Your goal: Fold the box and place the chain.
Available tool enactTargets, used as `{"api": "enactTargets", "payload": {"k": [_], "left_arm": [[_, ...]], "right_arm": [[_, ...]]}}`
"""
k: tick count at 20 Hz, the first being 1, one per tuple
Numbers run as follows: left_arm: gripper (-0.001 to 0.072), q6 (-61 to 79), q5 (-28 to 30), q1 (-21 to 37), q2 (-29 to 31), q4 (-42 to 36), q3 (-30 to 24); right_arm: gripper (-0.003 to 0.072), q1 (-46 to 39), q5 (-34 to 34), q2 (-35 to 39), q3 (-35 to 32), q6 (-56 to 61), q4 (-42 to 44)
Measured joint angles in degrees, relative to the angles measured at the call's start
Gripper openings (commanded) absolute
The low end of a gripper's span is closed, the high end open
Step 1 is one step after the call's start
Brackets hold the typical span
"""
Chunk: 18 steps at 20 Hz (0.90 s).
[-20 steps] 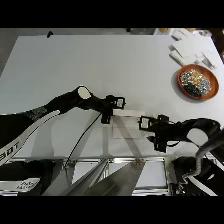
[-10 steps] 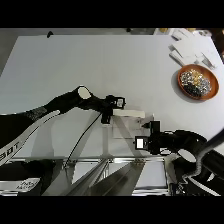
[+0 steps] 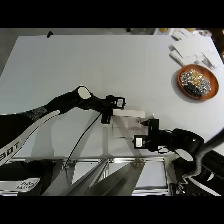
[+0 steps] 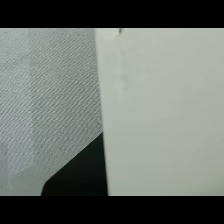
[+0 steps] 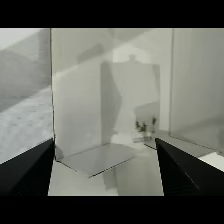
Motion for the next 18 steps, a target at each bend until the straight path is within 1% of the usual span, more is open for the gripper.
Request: {"api": "enactTargets", "payload": {"k": [4, 7, 13, 16, 18], "left_arm": [[0.0011, -0.1, 0.0, 0.0, 0.0, 0.0, 0.0], [0.0011, 0.0, 0.0, 0.0, 0.0, 0.0, 0.0], [0.0011, 0.0, 0.0, 0.0, 0.0, 0.0, 0.0], [0.0011, 0.0, 0.0, 0.0, 0.0, 0.0, 0.0], [0.0011, 0.0, 0.0, 0.0, 0.0, 0.0, 0.0]], "right_arm": [[0.0681, -4.0, 2.2, -0.1, 2.4, -0.2, 0.7], [0.0681, -7.4, 4.2, -0.1, 4.5, -2.4, 4.2], [0.0682, -15.4, 6.9, -2.4, 6.2, -14.3, 15.6], [0.0683, -19.7, 8.0, -5.3, 6.5, -22.7, 24.3], [0.0682, -22.9, 9.5, -7.4, 6.6, -30.3, 30.8]]}}
